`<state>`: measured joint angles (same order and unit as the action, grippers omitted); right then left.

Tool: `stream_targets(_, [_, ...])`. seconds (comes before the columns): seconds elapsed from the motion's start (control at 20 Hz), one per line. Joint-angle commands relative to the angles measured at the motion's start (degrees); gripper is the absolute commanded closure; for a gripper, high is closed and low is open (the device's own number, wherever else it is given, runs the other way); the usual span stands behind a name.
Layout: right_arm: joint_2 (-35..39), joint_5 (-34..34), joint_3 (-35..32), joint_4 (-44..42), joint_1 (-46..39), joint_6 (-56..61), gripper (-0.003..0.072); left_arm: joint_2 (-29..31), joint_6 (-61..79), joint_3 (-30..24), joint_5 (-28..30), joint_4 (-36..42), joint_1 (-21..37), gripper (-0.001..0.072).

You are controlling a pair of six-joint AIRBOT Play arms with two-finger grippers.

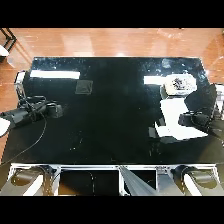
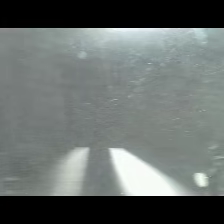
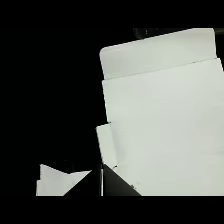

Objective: Fold the box and place the chain.

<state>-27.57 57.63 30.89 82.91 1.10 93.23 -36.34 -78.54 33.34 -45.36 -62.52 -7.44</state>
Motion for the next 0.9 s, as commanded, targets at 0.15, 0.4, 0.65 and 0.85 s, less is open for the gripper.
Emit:
stream_targets(0.15, [0.00, -3.15, -0.09, -3.21, -0.02, 0.02, -0.0011, -3.39, 0.92, 0.00, 2.95, 7.19, -0.37, 0.0070])
stream_targets(0.4, [-0.24, -2.38, -0.07, 5.20, -0.11, 8.74, 0.0001, -5.90, 0.90, 0.00, 3.34, 7.54, -0.37, 0.0070])
stream_targets(0.65, [-9.09, 1.88, 4.74, 16.31, -18.03, 7.56, -0.0005, -8.13, 0.87, 0.00, 3.10, 7.56, -0.37, 0.0070])
stream_targets(0.85, [-21.90, 2.62, 14.25, 5.64, -37.97, -3.13, -0.0019, -9.40, 0.90, 0.00, 3.30, 7.54, -0.37, 0.0070])
